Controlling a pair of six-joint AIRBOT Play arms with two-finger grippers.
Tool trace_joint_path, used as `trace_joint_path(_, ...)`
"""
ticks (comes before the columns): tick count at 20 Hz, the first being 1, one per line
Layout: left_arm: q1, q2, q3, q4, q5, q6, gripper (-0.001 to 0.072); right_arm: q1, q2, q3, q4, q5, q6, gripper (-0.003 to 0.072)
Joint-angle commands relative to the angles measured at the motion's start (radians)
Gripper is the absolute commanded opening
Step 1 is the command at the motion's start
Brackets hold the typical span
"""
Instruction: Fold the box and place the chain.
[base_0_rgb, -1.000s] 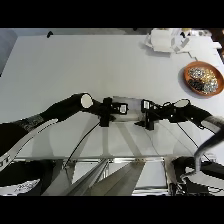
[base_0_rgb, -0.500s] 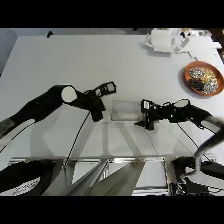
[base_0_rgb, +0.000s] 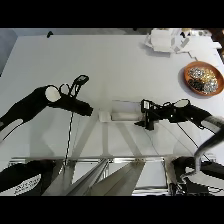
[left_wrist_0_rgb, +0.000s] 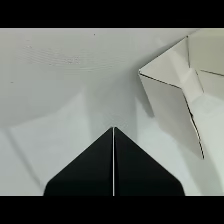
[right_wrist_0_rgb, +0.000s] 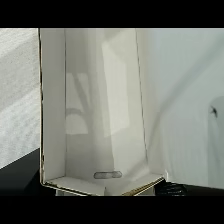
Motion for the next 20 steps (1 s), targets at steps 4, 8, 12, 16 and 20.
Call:
trace_joint_path(4, -0.023, -0.119, -0.025, -0.287, 0.047, 0.057, 0.0009, 0.000, 0.000, 0.000, 0.000, 0.000, 0.000, 0.0398)
trace_joint_path(8, -0.033, -0.146, -0.025, -0.307, 0.057, 0.060, 0.0008, 0.000, 0.000, 0.000, 0.000, 0.000, 0.001, 0.0399)
trace_joint_path(12, -0.033, -0.146, -0.024, -0.307, 0.057, 0.063, 0.0008, 0.000, 0.000, 0.000, 0.000, 0.000, 0.001, 0.0399)
trace_joint_path(16, -0.049, -0.122, -0.024, -0.314, 0.054, 0.080, 0.0009, 0.000, 0.000, 0.000, 0.000, 0.000, 0.001, 0.0399)
trace_joint_path(20, -0.090, -0.070, -0.024, -0.378, 0.066, 0.158, 0.0015, 0.000, 0.000, 0.000, 0.000, 0.000, 0.001, 0.0398)
